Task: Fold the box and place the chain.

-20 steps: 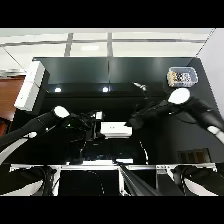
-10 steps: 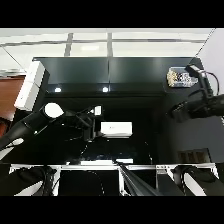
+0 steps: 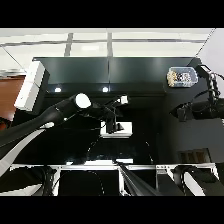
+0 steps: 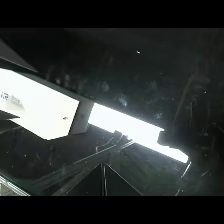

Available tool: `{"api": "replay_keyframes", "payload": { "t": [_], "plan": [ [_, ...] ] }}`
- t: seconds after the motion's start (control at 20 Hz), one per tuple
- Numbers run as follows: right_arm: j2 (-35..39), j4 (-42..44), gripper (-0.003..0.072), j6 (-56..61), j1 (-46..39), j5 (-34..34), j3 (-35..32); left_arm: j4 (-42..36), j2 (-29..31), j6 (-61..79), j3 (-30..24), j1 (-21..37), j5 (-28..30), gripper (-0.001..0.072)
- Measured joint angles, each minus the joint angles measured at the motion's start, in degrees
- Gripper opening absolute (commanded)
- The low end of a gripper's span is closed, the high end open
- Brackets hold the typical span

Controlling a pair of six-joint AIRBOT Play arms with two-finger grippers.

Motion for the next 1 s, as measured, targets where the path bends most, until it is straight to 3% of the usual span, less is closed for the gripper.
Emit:
{"api": "replay_keyframes", "payload": {
  "t": [0.55, 1.0],
  "plan": [
    [0.0, 0.0, 0.0016, -0.1, 0.0, -0.4, 0.0, 3.1, -2.9, -1.2, 2.3, -0.7, -6.4, 0.0708],
    [0.0, -0.4, 0.0016, -0.2, 0.0, -2.6, 0.0, 10.1, -3.5, -1.5, 2.6, -4.4, -4.2, 0.0709]
  ]
}}
